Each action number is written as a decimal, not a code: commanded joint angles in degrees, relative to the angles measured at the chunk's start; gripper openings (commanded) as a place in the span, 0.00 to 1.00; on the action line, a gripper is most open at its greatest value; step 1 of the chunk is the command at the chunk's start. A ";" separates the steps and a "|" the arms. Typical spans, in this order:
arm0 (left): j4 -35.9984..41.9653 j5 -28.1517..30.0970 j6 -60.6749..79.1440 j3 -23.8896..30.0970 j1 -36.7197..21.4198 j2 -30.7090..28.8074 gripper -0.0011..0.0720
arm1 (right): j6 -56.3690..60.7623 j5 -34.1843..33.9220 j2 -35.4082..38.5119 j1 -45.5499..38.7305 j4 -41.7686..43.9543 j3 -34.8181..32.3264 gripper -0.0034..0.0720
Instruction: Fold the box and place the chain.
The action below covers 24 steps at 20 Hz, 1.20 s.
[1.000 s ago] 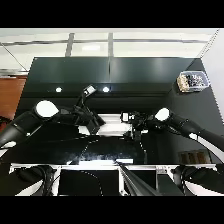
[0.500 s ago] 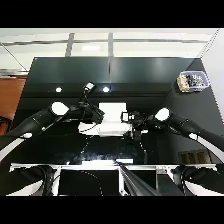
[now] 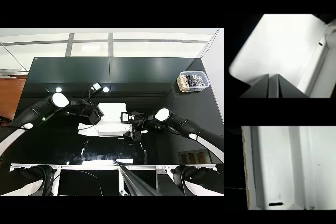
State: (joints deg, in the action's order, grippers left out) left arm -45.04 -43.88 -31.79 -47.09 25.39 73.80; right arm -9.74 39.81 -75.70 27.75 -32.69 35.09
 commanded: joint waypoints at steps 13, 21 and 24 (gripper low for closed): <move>-8.68 -5.99 30.38 11.50 -1.68 -12.13 0.90 | 0.02 0.00 -0.04 0.00 0.07 0.00 0.19; -7.85 0.37 29.83 12.09 2.01 -7.48 0.80 | 0.02 0.00 -0.04 0.00 0.09 0.00 0.19; -7.78 0.13 29.81 12.09 2.03 -7.48 0.34 | 0.02 0.00 -0.04 0.00 0.07 0.00 0.19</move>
State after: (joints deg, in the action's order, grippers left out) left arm -52.95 -44.42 -2.31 -35.14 27.18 65.98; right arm -9.72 39.79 -75.70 27.75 -32.62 35.09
